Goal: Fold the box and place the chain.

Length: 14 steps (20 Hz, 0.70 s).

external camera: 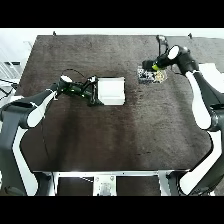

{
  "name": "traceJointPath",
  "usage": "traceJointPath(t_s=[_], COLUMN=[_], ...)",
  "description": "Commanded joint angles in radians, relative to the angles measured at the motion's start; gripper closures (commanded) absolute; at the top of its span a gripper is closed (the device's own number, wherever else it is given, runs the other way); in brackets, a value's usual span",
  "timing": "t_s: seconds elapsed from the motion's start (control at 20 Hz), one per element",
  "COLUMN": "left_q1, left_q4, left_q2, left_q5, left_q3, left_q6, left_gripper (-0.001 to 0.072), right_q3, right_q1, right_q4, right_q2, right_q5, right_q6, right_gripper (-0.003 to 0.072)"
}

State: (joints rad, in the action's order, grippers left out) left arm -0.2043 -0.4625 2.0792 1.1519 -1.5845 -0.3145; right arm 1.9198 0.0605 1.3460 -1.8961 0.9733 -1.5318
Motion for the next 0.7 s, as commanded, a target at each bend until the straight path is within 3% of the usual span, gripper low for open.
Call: traceJointPath(t_s=[0.0,0.4,0.65], left_q1=[0.001,0.001,0.001], left_q4=[0.0,0.0,0.0], left_q2=[0.0,0.0,0.0], left_q5=[0.0,0.0,0.0], left_q3=[0.0,0.0,0.0], left_q6=[0.0,0.0,0.0], left_gripper=[0.0302,0.0302,0.0302], right_q3=[0.001,0.0,-0.002], right_q1=[0.002,0.069,0.143], right_q4=[-0.001,0.0,0.0], right_q2=[0.123,0.481,0.586], right_q5=[0.002,0.101,0.23], right_q6=[0.0,0.032,0.064], right_gripper=[0.068,0.068,0.068])
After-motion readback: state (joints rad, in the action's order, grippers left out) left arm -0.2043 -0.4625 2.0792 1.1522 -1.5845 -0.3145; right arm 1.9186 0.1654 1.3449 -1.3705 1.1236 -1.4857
